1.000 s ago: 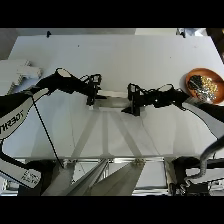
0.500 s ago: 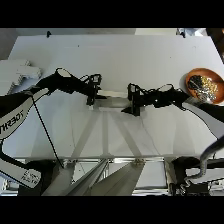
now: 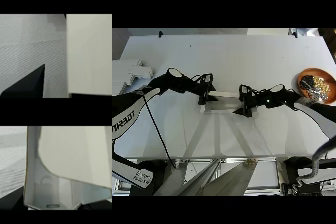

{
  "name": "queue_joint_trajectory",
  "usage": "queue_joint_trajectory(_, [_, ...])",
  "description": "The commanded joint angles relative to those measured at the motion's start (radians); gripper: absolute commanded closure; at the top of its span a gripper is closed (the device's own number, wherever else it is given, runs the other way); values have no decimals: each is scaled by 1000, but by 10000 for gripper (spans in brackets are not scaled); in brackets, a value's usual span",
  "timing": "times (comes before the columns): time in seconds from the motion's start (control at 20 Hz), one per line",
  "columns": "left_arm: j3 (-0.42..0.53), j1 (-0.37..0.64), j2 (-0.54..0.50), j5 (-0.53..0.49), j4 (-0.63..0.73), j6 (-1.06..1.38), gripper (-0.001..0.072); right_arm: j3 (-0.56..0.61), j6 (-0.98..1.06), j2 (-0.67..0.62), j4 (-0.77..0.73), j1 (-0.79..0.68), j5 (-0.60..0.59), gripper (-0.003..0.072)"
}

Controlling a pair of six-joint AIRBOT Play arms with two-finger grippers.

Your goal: Fold the box and place the chain.

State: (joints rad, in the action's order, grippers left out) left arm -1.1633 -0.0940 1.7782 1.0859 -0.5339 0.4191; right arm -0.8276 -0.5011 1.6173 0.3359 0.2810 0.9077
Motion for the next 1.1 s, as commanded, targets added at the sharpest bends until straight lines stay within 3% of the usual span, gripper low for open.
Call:
queue_joint_trajectory(0.0, [0, 1, -4, 27, -2, 0, 354, -1, 3, 0, -3, -1, -6, 171])
queue_joint_trajectory(0.25, [0, 18, -32, 59, -2, 0, 327, -1, 3, 0, -3, -1, -6, 171])
queue_joint_trajectory(0.35, [0, 28, -34, 62, -3, 0, 101, -1, 3, 0, -3, -1, -6, 171])
queue_joint_trajectory(0.4, [0, 29, -34, 63, -3, 0, 32, -1, 2, 0, -3, -1, -6, 171])
queue_joint_trajectory(0.45, [0, 29, -35, 63, -3, 0, 16, -1, 2, 0, -3, -1, -6, 171])
queue_joint_trajectory(0.7, [0, 63, -48, 72, -1, 0, 16, -1, 3, 0, -3, 0, -6, 171])
queue_joint_trajectory(1.05, [0, 190, -112, 188, -7, 0, 16, -1, 3, 0, -3, 0, -6, 171])
